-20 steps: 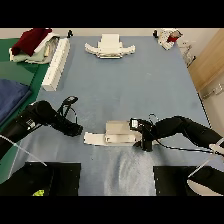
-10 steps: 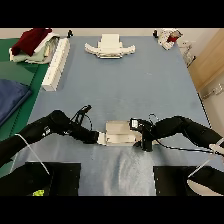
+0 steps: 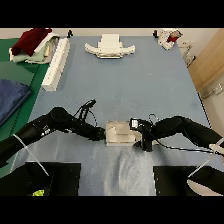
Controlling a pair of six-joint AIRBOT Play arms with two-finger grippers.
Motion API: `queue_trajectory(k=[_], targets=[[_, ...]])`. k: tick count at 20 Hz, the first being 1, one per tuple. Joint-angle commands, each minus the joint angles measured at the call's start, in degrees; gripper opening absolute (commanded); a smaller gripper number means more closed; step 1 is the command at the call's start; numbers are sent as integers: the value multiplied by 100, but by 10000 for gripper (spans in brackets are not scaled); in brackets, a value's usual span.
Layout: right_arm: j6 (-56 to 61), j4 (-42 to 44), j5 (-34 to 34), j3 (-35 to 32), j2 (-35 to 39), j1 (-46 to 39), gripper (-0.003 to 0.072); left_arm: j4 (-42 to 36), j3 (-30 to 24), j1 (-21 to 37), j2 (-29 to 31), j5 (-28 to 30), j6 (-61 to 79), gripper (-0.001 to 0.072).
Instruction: Fold the box.
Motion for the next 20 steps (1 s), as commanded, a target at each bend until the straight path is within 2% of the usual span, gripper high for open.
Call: queue_trajectory(k=[1,4,6,7,8,9,15,20], targets=[[0,0,2,-2,4,4,514,334,166,-15,31,-138,-293,15],[0,0,2,-2,4,4,514,1163,422,-15,31,-391,-866,16],[0,0,0,-2,4,4,514,1303,540,-15,31,-496,-964,20],[0,0,2,-2,4,4,514,1300,575,-15,31,-494,-1032,219],[0,0,2,-2,4,4,514,1300,597,-15,28,-494,-1108,371],[0,0,2,-2,4,4,514,1298,599,-17,31,-496,-1108,353],[0,0,2,-2,4,4,514,946,597,-28,24,-446,-1110,353],[-2,0,2,-2,4,4,514,942,599,-210,17,-13,-1329,354]])
